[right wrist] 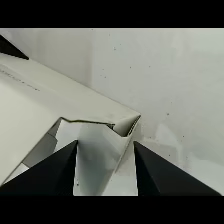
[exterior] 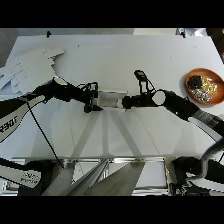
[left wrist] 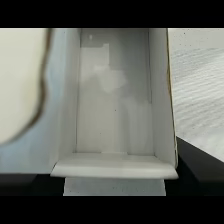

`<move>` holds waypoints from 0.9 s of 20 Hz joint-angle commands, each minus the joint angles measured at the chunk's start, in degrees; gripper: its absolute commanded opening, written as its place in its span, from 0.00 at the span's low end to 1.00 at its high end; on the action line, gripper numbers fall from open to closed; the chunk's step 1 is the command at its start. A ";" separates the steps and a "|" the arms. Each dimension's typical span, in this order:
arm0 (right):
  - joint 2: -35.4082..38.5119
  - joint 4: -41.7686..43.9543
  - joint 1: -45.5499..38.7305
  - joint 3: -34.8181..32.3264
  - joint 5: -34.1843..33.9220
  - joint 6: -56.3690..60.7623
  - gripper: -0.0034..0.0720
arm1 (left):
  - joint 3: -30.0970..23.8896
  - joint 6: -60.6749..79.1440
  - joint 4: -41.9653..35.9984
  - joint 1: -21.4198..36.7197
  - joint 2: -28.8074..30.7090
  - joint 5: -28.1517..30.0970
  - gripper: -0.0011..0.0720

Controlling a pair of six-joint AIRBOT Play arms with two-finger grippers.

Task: Fold the box and place the chain.

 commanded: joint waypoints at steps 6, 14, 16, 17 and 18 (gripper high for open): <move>-2.29 -23.34 4.00 5.35 9.81 20.00 0.52 | 0.04 0.00 0.02 0.02 0.02 0.04 0.47; -6.71 -30.73 8.50 10.86 11.65 31.80 0.48 | 0.04 0.00 0.00 0.02 0.02 0.04 0.47; -8.46 -30.95 8.98 13.14 12.74 34.36 0.48 | 0.04 0.00 0.00 0.02 0.02 0.04 0.47; -9.20 -30.88 9.42 14.16 12.74 35.34 0.46 | 0.04 0.00 0.00 0.02 0.02 0.04 0.47; -9.79 -30.88 9.77 15.02 12.81 35.32 0.43 | 0.04 0.00 0.00 0.02 0.02 0.04 0.47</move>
